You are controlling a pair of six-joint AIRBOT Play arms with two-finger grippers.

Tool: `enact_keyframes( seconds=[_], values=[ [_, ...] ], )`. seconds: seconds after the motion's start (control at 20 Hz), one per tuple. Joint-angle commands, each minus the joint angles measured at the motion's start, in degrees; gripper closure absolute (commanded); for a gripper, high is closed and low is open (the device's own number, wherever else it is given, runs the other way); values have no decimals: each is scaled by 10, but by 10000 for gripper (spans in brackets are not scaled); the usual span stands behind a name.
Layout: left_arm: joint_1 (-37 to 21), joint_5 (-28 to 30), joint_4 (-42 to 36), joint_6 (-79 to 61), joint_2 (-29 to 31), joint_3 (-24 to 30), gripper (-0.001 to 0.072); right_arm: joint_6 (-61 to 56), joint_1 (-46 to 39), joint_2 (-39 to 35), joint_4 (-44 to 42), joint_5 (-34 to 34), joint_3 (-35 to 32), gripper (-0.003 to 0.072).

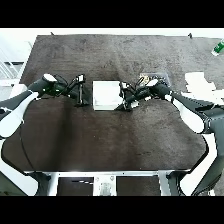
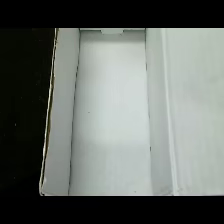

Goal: Fold the box and place the chain.

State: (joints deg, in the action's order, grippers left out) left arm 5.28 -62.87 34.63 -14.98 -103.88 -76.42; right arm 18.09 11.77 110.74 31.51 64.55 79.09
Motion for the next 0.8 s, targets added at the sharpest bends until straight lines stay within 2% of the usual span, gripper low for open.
enact_keyframes(
  seconds=[0.0,0.1,0.35,0.75],
  values=[
    [-4,1,4,11,-8,-1,1,0,0,0,0,0,0,134],
    [-16,2,-2,4,-22,-5,1,0,0,0,0,0,0,134],
    [-7,-59,-5,-21,-49,-39,1,0,0,0,0,0,0,134],
    [-5,-104,-17,-66,-52,-35,-1,0,0,0,0,0,0,134]
  ],
)
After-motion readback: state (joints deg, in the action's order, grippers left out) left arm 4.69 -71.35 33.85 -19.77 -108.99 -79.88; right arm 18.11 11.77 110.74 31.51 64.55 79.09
